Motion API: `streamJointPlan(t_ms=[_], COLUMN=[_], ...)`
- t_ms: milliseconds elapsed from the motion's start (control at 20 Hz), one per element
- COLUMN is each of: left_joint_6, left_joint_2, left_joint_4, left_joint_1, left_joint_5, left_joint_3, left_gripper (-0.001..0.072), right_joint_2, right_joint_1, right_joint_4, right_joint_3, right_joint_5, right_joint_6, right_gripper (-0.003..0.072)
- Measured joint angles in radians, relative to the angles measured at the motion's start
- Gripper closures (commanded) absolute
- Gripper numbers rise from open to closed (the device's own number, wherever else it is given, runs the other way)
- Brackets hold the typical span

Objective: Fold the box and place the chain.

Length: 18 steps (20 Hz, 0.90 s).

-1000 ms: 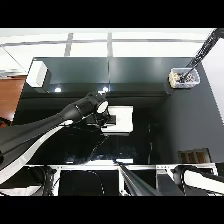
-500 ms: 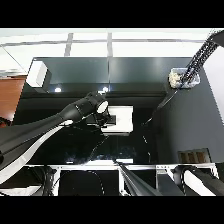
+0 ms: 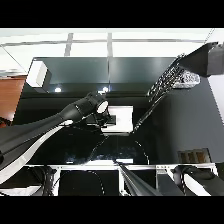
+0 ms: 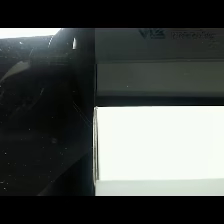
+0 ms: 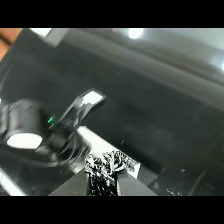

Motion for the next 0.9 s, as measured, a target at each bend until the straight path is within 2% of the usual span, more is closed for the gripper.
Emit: streamJointPlan(t_ms=[350, 650, 900], left_joint_6=[0.000, 0.000, 0.000], left_joint_2=[0.000, 0.000, 0.000], left_joint_4=[0.000, 0.000, 0.000], left_joint_1=[0.000, 0.000, 0.000], left_joint_5=[0.001, 0.002, 0.002], left_joint_3=[0.000, 0.000, 0.000], left_gripper=[0.0681, 0.0681, 0.0681], right_joint_2=[0.000, -0.007, -0.034], right_joint_1=[0.072, 0.100, 0.183], right_joint_4=[-0.005, 0.060, 0.090], right_joint_3=[-0.045, -0.148, -0.252], right_joint_5=[0.019, -0.006, -0.055], right_joint_6=[0.010, -0.014, -0.032], right_gripper=[0.0670, 0.0671, 0.0671])
